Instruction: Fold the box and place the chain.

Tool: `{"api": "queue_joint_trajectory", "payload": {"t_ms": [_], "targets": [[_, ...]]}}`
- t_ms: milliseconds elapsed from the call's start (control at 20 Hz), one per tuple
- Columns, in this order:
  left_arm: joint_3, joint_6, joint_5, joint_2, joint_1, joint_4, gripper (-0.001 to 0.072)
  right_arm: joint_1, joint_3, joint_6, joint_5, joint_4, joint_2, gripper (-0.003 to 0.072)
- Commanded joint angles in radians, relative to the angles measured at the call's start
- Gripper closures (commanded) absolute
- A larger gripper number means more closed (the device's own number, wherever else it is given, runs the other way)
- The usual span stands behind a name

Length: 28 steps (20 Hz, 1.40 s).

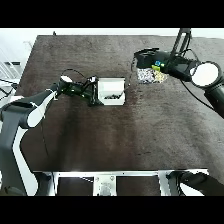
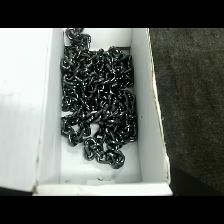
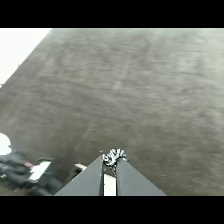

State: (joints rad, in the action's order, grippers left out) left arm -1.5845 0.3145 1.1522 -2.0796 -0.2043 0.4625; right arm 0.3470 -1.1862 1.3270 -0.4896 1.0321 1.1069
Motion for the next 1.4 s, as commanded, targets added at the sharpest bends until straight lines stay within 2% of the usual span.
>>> {"api": "queue_joint_trajectory", "payload": {"t_ms": [0,200,450,650,700,750,800,1150,1250,1350], "targets": [[0.0,0.0,0.0,0.0,0.001,0.0,0.0302,0.051,0.017,0.0,0.011,0.0,0.008,0.0682],[0.0,0.0,0.0,0.0,0.001,0.0,0.0302,0.056,0.062,0.0,0.05,-0.011,0.085,0.0683],[0.0,0.0,0.0,0.001,0.001,0.0,0.0302,0.108,0.086,-0.004,0.174,-0.011,0.287,0.0683],[0.0,0.0,0.0,0.0,0.001,0.0,0.0302,0.116,0.086,-0.004,0.175,-0.004,0.401,0.0677],[0.0,0.0,0.0,0.001,0.001,0.0,0.0302,0.113,0.085,-0.004,0.175,-0.001,0.394,0.0552],[0.0,0.0,0.0,0.0,0.001,0.0,0.0302,0.11,0.085,-0.004,0.175,0.004,0.377,0.026],[0.0,0.0,0.0,0.0,0.001,0.0,0.0302,0.106,0.085,-0.005,0.177,0.011,0.351,0.0088],[0.0,0.0,0.0,0.001,0.0,0.0,0.0302,0.002,0.083,-0.006,0.153,0.2,0.138,0.0094],[0.0,0.0,0.0,0.001,0.001,0.0,0.0302,-0.078,0.064,-0.057,0.124,0.181,0.129,0.0095],[0.0,0.0,0.0,0.0,0.001,0.0,0.0302,-0.156,0.022,-0.234,0.073,0.027,0.154,0.0105]]}}
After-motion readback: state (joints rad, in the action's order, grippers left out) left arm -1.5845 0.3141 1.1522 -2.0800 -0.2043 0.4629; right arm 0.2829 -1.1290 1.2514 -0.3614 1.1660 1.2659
